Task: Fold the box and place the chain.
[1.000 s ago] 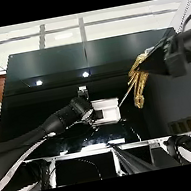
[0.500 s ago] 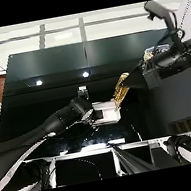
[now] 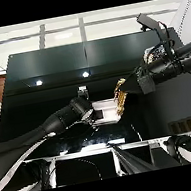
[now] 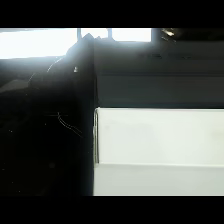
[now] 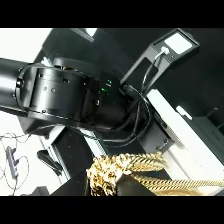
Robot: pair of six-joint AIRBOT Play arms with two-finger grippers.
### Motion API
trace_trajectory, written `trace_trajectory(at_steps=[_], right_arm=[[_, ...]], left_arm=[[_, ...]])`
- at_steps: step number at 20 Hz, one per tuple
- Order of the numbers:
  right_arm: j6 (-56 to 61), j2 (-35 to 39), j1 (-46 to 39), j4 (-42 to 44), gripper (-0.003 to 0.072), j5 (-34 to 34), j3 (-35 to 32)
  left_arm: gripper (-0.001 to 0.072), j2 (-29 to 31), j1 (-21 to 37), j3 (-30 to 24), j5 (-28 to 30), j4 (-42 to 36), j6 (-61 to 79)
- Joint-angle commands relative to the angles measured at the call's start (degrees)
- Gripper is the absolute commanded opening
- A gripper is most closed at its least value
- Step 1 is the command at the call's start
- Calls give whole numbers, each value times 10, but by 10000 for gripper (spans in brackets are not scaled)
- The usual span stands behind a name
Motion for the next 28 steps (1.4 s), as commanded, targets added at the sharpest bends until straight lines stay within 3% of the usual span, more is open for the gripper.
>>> trace_trajectory(at_steps=[1, 8, 15, 22, 27, 28], right_arm=[[0, 0, 0, 8, 38, 17, -1], [5, -2, 84, 26, 38, -77, -15], [41, -5, 87, -50, 38, -86, -24], [49, -5, 87, -51, 39, -134, -111], [49, -5, 87, -49, 40, -139, -123], [50, -5, 87, -49, 160, -140, -123]], left_arm=[[32, 0, 0, 0, 0, 0, 0], [32, 0, 0, 0, 0, 0, 0], [32, 0, 0, 0, 0, 0, 0], [32, 0, 0, 0, 0, 0, 0], [32, 0, 0, 0, 0, 0, 0], [32, 0, 0, 0, 0, 0, 0]])
